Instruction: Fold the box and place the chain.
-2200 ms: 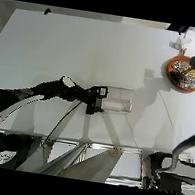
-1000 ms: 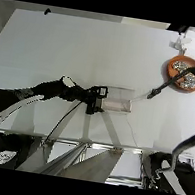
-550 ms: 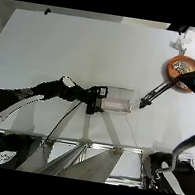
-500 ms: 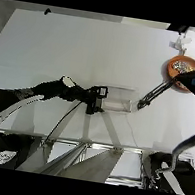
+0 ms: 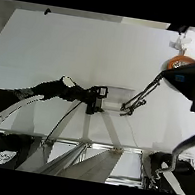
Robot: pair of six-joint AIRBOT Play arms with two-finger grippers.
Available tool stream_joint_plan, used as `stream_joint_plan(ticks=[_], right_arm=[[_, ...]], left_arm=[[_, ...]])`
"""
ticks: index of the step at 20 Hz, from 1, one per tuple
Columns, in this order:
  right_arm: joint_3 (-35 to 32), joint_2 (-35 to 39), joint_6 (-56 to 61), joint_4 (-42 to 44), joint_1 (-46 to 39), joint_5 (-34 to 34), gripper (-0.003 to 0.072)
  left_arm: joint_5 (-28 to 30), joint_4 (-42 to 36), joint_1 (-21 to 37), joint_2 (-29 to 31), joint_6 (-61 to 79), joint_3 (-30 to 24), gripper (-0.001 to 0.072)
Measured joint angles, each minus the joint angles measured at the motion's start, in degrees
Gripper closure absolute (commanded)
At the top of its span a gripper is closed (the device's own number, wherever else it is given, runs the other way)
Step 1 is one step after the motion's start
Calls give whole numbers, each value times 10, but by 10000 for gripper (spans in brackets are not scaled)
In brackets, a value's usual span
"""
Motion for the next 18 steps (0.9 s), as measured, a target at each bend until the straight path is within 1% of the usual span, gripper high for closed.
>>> stream_joint_plan(ticks=[6, 10, 14, 18], right_arm=[[-130, -7, -30, 8, 0, -74, 669], [-207, -19, -61, 24, 9, -107, 669], [-249, -23, -81, 31, 48, -124, 669], [-275, -25, -90, 32, 96, -169, 668]], left_arm=[[0, 0, 0, 0, 0, 0, 698], [0, 0, 0, 0, 0, 0, 698], [0, 0, 0, 0, 0, 0, 698], [0, 0, 0, 0, 0, 0, 698]])
